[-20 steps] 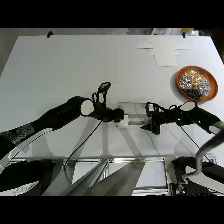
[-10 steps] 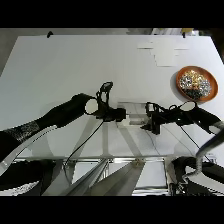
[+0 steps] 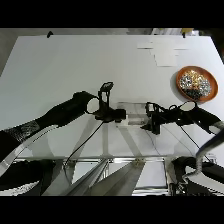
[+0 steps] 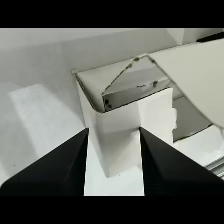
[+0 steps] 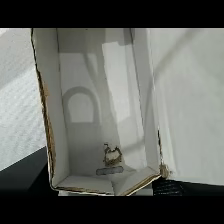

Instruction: Fold the box and place the chain.

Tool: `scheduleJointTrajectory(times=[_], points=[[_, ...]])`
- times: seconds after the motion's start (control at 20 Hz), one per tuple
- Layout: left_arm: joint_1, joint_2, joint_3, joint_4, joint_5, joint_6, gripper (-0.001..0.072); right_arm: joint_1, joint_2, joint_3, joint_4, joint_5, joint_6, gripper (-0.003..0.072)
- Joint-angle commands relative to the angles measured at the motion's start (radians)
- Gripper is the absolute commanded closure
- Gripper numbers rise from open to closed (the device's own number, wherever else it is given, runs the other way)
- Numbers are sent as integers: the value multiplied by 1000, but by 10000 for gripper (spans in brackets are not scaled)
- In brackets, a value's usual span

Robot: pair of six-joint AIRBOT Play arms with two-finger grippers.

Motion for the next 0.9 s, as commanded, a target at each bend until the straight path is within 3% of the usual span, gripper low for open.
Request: scheduleJointTrajectory(times=[0.0, 0.25, 0.85], points=[[-2, -1, 29, 9, -37, -8, 360, 0, 0, 0, 0, 0, 0, 256], [-9, -13, 34, 11, -78, -13, 360, 0, 0, 0, 0, 0, 0, 256], [-20, -77, 89, 37, -45, -82, 360, 0, 0, 0, 0, 0, 0, 256]])
